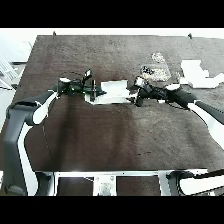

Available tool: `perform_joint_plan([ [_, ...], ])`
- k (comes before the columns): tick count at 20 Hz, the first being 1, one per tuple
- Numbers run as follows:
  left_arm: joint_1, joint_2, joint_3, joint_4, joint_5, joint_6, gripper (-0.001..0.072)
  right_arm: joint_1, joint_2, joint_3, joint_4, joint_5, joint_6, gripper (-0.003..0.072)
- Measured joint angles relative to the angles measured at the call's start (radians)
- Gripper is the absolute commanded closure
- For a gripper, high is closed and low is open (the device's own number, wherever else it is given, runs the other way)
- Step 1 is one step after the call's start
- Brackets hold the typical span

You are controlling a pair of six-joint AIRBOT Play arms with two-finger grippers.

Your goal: Fold the box and place the chain.

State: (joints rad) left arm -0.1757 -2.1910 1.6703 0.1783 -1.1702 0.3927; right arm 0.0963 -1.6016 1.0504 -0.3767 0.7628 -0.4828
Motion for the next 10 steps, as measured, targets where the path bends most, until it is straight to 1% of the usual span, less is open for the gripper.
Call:
perform_joint_plan([
  [6, 0.000, 0.000, 0.000, 0.000, 0.000, 0.000, 0.0688, -0.044, -0.079, 0.096, -0.004, 0.139, 0.026, 0.0049],
  [10, 0.000, 0.000, 0.000, 0.000, 0.000, 0.000, 0.0688, -0.054, -0.135, 0.163, -0.031, 0.208, 0.047, 0.0049],
])
